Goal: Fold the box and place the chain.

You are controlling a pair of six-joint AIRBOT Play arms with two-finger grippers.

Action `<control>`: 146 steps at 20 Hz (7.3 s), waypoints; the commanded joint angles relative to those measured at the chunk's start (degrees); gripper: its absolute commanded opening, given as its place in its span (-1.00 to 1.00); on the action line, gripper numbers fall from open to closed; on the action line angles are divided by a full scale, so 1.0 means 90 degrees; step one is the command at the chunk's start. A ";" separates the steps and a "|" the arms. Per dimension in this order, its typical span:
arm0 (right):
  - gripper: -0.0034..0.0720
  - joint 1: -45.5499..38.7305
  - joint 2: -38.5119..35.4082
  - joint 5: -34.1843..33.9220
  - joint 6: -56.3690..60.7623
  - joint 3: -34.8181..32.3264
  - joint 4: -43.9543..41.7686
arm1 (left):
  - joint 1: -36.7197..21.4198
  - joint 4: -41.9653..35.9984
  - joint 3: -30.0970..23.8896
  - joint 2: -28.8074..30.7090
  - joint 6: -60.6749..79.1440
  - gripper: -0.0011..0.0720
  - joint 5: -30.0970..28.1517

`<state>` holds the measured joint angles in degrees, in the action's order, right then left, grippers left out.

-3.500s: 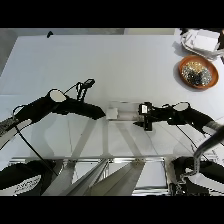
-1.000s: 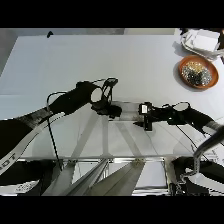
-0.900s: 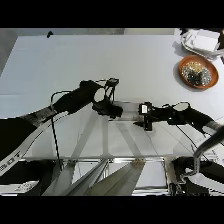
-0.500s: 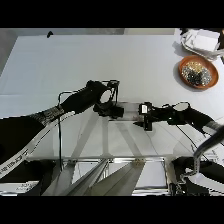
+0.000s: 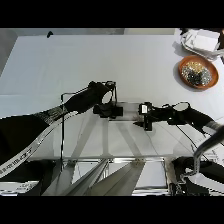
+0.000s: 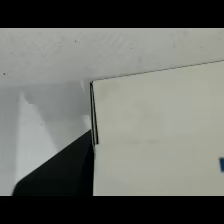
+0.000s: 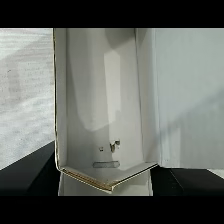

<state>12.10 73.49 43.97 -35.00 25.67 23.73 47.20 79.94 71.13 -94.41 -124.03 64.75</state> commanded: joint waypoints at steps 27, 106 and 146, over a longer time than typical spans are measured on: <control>0.19 -0.0002 -0.0005 0.0002 0.0000 0.0007 0.0000 | 0.0124 -0.0333 0.0007 -0.0233 -0.0243 -0.96 -0.0165; 0.19 -0.0002 -0.0005 0.0005 0.0000 0.0007 0.0002 | -0.1741 -0.5688 -0.2334 0.0095 1.5659 0.41 -0.1579; 0.98 -0.0022 -0.1229 0.0427 0.2970 0.0007 0.2198 | -0.1741 -0.5678 -0.2334 0.0097 1.5618 -0.05 -0.1547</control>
<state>11.92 65.34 47.05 -20.27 25.69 33.74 31.57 28.73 50.17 -93.58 16.53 50.70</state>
